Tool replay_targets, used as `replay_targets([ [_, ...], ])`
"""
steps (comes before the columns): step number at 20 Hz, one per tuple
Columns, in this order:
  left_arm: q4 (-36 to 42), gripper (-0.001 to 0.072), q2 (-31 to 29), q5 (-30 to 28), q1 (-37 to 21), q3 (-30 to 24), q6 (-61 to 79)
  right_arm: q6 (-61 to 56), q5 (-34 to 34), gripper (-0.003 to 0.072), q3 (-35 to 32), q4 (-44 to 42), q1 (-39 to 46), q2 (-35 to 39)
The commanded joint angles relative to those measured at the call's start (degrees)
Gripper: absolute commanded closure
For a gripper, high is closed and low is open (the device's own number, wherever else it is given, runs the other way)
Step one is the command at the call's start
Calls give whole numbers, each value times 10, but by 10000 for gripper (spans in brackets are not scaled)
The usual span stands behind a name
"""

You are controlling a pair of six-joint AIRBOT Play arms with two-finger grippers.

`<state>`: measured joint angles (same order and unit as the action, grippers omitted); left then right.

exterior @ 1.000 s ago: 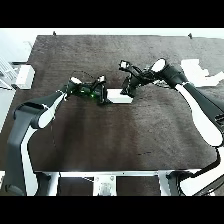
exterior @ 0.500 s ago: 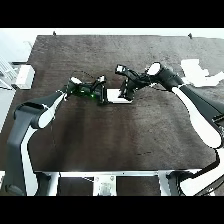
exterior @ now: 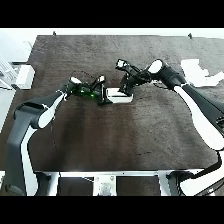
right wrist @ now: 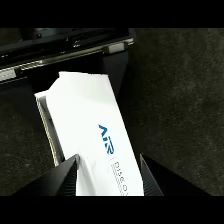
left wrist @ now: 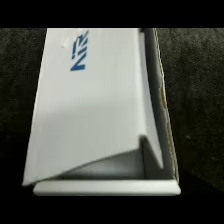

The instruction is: Fold the box and place the chain.

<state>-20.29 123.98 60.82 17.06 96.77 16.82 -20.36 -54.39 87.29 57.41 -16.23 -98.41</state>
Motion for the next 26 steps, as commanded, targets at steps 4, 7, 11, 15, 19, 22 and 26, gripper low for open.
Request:
replay_targets([
  [4,-1,179,0,3,0,0,1,-1,4,226,-9,3,0,1],
  [7,-1,180,0,3,0,0,1,-1,5,226,-34,3,-1,1],
  [11,-1,179,0,3,0,0,1,-3,-1,227,-49,-1,-7,1],
  [15,-1,179,0,3,0,0,1,-2,-53,226,-54,-28,-7,2],
  [19,-1,179,0,2,0,0,1,5,-53,226,-54,-48,9,5],
  [22,-1,179,0,2,0,0,1,26,-50,226,-59,-52,11,5],
  [26,-1,179,0,2,0,0,1,70,-45,204,-78,-76,16,6],
])
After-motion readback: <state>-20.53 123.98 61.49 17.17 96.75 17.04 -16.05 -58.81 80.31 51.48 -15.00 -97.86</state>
